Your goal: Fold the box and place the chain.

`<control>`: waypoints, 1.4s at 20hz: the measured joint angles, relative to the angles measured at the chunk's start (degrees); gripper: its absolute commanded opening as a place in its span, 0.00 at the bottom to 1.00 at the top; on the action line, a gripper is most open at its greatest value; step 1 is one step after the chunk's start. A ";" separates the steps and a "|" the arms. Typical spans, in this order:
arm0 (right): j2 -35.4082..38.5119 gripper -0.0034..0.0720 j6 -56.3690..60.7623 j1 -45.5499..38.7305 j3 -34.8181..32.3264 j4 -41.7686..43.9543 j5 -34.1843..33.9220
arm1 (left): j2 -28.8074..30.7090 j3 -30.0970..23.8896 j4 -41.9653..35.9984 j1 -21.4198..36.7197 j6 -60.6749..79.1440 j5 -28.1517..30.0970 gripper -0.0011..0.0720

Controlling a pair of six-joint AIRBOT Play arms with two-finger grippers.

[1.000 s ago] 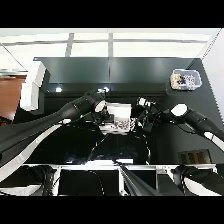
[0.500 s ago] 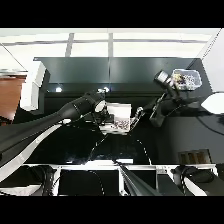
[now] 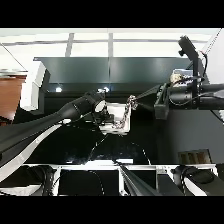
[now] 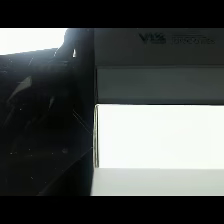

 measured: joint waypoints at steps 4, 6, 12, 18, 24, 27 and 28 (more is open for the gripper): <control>-4.52 0.07 2.25 0.76 -0.09 -0.68 -0.46 | 0.00 0.00 0.00 0.00 0.00 0.04 0.05; -6.84 0.07 3.02 1.42 -1.03 -2.27 -0.57 | 0.00 0.00 0.00 0.00 0.00 0.09 0.05; -10.43 0.43 4.50 3.93 -6.19 -5.40 -2.93 | 0.00 0.00 0.00 0.00 -0.02 0.09 0.05; -10.71 0.43 5.51 1.51 -6.82 -10.84 -2.95 | 0.00 0.00 -0.07 0.00 0.00 0.09 0.05; -10.29 0.42 8.02 -7.06 -6.47 -26.16 -1.84 | 0.00 0.00 -1.31 0.00 0.07 0.07 0.05; -10.23 0.43 8.17 -8.76 -6.47 -29.03 -1.77 | -0.02 0.00 -2.14 0.00 -0.04 0.02 0.05; -10.23 0.43 8.15 -9.05 -6.47 -29.51 -1.81 | -0.02 0.00 -2.34 0.00 -0.09 0.00 0.05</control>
